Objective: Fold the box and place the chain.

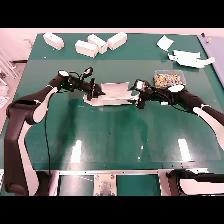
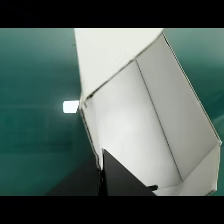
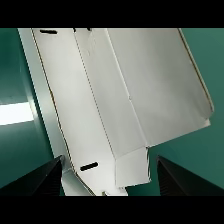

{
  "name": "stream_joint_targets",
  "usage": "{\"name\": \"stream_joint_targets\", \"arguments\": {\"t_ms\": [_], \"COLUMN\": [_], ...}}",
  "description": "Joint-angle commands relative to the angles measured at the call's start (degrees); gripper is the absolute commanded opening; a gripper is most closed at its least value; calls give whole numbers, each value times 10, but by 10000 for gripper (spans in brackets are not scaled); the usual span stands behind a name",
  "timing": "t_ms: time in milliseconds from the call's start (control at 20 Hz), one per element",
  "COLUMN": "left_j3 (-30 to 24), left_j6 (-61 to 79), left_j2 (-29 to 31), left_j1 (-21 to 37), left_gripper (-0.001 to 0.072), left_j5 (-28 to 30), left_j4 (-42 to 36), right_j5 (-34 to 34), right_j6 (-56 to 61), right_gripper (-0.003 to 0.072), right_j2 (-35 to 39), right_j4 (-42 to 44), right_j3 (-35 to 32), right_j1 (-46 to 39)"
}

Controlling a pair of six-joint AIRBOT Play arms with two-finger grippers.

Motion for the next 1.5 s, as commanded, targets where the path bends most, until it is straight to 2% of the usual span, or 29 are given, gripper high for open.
{"name": "stream_joint_targets", "arguments": {"t_ms": [0,650,1000,1200,1450], "left_j3": [0,0,0,0,0], "left_j6": [0,0,0,0,0], "left_j2": [0,0,0,0,0], "left_j1": [0,0,0,0,0], "left_gripper": [20,20,20,20,20], "left_j5": [0,0,0,0,0], "left_j4": [0,0,0,0,0], "right_j5": [34,122,153,193,228], "right_j6": [-3,12,16,17,25], "right_gripper": [679,678,678,678,678], "right_j2": [-17,-90,-130,-159,-176], "right_j4": [1,-55,-60,-60,-73], "right_j3": [20,110,156,184,191], "right_j1": [-10,-33,-38,-38,-38]}}
